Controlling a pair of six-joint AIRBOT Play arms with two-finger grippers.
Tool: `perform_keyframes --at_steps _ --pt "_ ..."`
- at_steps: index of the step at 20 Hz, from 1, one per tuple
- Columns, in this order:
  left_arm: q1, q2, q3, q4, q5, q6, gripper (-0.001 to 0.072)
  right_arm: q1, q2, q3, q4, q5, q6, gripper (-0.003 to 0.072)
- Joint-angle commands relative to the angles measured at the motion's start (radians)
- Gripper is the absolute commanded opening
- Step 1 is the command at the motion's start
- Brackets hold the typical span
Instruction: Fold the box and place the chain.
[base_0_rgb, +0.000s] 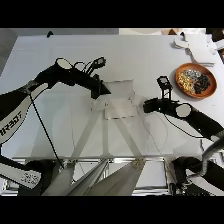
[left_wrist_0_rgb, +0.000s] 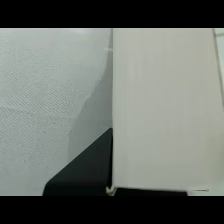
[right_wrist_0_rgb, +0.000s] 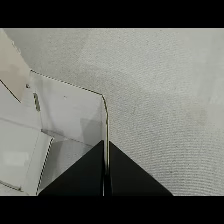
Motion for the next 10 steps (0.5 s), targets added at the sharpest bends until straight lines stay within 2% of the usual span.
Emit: perform_keyframes --at_steps 1,8,9,10 --pt "0.0 0.0 0.0 0.0 0.015 0.004 0.0005 0.001 0.0 0.0 0.0 0.0 0.0 0.0012" --pt "0.0 0.0 0.0 0.0 0.014 0.019 0.0006 0.001 0.0 0.0 0.001 0.005 0.001 0.0018" --pt "0.0 0.003 0.0 0.0 0.008 0.018 0.0007 0.001 0.0 0.002 0.005 0.009 0.011 0.0093" --pt "0.0 0.014 0.0 0.0 -0.005 0.016 0.0005 0.001 0.002 0.006 0.004 0.022 0.031 0.0333"
